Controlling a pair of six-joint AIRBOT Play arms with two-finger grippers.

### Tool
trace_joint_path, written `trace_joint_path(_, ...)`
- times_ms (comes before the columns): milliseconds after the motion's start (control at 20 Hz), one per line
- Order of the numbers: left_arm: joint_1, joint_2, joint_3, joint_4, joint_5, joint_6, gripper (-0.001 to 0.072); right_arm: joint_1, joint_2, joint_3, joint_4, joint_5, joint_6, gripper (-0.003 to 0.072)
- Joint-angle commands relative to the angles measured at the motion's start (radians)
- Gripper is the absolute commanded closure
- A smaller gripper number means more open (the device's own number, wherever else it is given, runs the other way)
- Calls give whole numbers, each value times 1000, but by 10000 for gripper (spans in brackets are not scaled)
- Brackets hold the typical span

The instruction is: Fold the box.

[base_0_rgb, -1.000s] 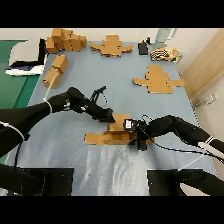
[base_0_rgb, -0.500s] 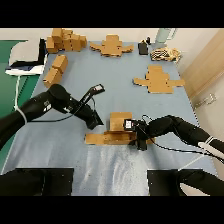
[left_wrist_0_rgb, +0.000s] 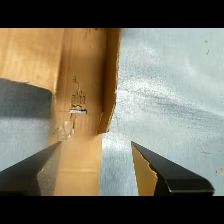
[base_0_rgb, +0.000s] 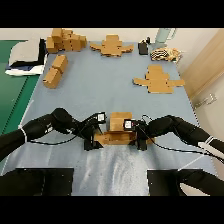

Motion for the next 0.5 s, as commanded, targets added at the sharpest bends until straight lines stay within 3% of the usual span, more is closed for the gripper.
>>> trace_joint_path(0,-57,2,-21,-113,111,60,9,0,0,0,0,1,0,245)
trace_joint_path(250,-65,3,-21,-101,145,48,9,0,0,0,0,0,0,244)
trace_joint_path(450,-64,4,-21,-50,103,10,10,0,0,0,0,0,0,245)
